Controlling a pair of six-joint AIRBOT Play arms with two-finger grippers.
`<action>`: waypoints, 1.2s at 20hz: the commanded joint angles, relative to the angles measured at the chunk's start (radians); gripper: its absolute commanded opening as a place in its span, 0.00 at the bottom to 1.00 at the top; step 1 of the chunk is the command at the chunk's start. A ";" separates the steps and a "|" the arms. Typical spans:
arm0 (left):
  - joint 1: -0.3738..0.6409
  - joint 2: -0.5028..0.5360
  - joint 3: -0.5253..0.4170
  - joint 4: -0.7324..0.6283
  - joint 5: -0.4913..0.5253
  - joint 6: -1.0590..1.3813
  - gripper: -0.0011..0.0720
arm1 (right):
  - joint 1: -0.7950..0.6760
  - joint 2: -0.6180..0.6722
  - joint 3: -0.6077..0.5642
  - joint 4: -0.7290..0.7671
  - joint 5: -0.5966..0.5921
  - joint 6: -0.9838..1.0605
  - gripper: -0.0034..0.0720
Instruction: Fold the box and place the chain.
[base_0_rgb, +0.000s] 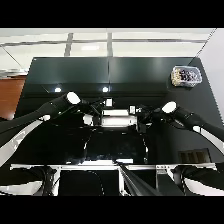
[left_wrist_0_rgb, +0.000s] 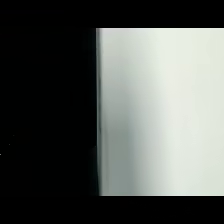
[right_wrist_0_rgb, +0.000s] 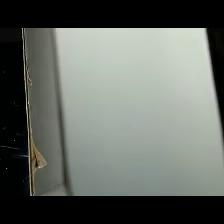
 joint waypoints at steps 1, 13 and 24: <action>0.001 0.000 0.000 0.000 0.000 -0.001 0.05 | 0.016 -0.002 0.000 0.005 -0.018 0.003 0.89; 0.001 0.000 0.000 0.000 0.000 -0.001 0.05 | 0.014 -0.002 0.000 0.004 -0.028 0.011 0.89; 0.001 0.000 0.000 0.000 0.000 -0.001 0.05 | -0.013 -0.002 0.000 0.005 0.001 0.013 0.88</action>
